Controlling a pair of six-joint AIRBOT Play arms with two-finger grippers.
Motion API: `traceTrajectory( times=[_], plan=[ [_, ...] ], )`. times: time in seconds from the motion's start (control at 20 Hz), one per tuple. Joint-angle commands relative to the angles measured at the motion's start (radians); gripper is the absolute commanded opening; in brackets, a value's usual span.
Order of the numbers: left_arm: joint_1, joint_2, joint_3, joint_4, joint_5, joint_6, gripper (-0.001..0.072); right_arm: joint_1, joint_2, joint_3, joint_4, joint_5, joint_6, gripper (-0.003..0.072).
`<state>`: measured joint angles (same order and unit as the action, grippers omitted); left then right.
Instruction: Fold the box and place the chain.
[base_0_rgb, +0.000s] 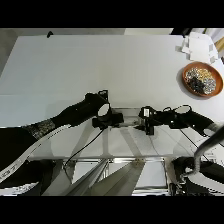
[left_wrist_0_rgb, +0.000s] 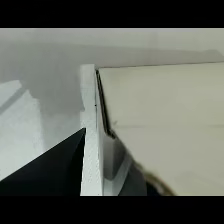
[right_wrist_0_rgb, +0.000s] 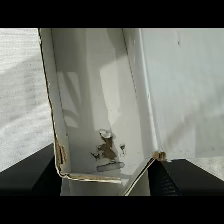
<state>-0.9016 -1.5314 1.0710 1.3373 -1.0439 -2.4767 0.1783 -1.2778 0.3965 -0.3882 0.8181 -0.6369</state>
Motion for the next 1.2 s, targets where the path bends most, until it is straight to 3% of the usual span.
traceTrajectory(
  times=[0.0, 0.2, 0.35, 0.45, 0.5, 0.65, 0.8, 0.85, 0.95, 1.0, 1.15],
  plan=[
    [-0.014, -0.019, 0.000, 0.019, 0.000, -0.017, 0.0363, 0.000, 0.000, 0.000, 0.000, 0.002, 0.000, 0.0335],
    [-0.017, -0.026, 0.000, 0.021, 0.000, -0.019, 0.0317, 0.000, 0.000, 0.000, 0.000, 0.002, 0.000, 0.0335],
    [-0.017, -0.026, 0.000, 0.023, 0.000, -0.019, 0.0193, 0.000, 0.000, 0.000, 0.000, 0.002, 0.000, 0.0335],
    [-0.017, -0.026, 0.000, 0.026, 0.000, -0.019, 0.0173, 0.000, 0.000, 0.000, 0.000, 0.002, 0.000, 0.0335],
    [-0.017, -0.026, 0.000, 0.026, 0.000, -0.018, 0.0072, 0.000, 0.000, 0.000, 0.000, 0.002, 0.000, 0.0335],
    [-0.017, -0.026, 0.000, 0.026, 0.000, -0.018, 0.0003, 0.000, 0.000, 0.000, 0.000, 0.002, 0.000, 0.0335],
    [-0.017, -0.026, 0.000, 0.034, 0.000, -0.017, 0.0005, 0.000, 0.000, 0.000, 0.000, 0.002, 0.000, 0.0335],
    [-0.016, -0.026, 0.000, 0.036, 0.000, -0.011, 0.0046, 0.000, 0.000, 0.000, 0.000, 0.002, 0.000, 0.0335],
    [-0.015, -0.025, 0.003, 0.037, 0.000, -0.007, 0.0249, 0.000, 0.000, 0.000, 0.000, 0.002, 0.000, 0.0335],
    [-0.014, -0.024, 0.005, 0.037, -0.001, -0.007, 0.0295, 0.000, 0.000, 0.000, 0.000, 0.002, 0.000, 0.0335],
    [-0.008, -0.013, 0.006, 0.037, -0.002, -0.007, 0.0293, 0.000, 0.000, 0.000, 0.000, 0.002, 0.000, 0.0335]
  ],
)
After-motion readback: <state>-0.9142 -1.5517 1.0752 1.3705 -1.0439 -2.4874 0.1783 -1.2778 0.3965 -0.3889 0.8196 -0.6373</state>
